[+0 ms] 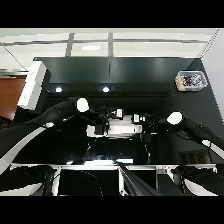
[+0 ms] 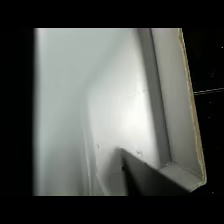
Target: Fold the box and place the chain.
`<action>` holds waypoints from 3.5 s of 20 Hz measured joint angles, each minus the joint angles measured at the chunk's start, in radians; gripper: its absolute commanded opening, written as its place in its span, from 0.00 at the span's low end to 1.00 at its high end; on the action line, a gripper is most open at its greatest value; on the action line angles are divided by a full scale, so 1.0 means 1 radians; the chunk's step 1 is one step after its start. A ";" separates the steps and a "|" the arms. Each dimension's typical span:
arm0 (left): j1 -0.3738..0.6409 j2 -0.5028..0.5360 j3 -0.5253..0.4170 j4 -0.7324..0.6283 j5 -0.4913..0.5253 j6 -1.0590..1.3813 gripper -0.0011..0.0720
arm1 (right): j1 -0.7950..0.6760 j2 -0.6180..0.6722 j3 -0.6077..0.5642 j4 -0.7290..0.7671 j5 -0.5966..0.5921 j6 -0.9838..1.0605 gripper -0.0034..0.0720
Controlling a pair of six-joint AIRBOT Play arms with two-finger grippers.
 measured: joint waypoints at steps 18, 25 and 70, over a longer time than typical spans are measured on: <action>0.000 0.215 0.000 0.286 -0.297 -0.798 0.05 | 0.011 0.001 0.000 0.011 -0.034 0.026 0.61; 0.000 0.196 -0.004 -0.023 -0.156 -0.769 0.05 | 0.011 0.001 0.000 0.011 -0.032 0.025 0.22; 0.087 0.228 -0.253 -0.124 0.072 0.069 0.52 | 0.011 0.001 0.000 0.012 -0.011 0.026 0.22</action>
